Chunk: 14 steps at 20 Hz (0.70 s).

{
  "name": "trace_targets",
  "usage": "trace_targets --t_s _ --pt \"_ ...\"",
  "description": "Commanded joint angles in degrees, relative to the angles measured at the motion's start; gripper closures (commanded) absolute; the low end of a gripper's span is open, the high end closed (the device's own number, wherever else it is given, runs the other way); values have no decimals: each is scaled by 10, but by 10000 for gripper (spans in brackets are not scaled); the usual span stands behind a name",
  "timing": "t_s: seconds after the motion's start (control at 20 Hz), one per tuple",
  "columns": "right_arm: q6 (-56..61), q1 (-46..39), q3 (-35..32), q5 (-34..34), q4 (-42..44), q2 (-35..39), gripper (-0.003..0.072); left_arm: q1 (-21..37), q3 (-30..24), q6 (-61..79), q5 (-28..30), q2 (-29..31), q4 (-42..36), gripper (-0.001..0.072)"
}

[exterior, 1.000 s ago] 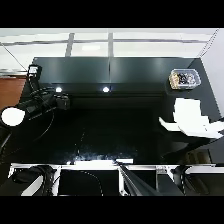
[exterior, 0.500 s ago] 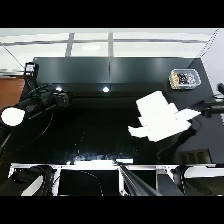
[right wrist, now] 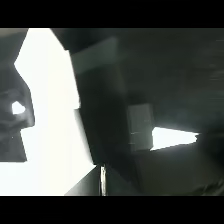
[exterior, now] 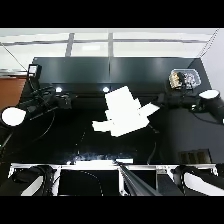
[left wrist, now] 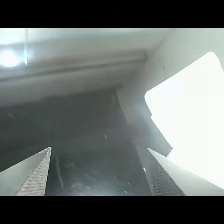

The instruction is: Fold the box and place the chain.

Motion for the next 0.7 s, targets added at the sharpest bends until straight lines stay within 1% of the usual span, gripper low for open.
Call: trace_targets --t_s 0.0,0.15,0.25,0.4,0.55,0.65 --pt "-76 85 -116 -128 80 116 671 -13 0 -1 -27 -9 -5 5" --pt "-149 129 -198 -182 138 209 671 -27 0 -18 -36 -34 -45 5" --pt "-187 154 -225 -201 145 244 670 -36 0 -46 -59 -63 -59 5" --pt "-195 172 -227 -204 148 249 669 -36 0 -94 -112 -116 -80 5" --pt "-195 171 -227 -205 148 249 669 -36 0 -90 -162 -173 -155 5" --pt "-195 171 -227 -204 147 249 668 -36 0 -51 -182 -216 -214 5"
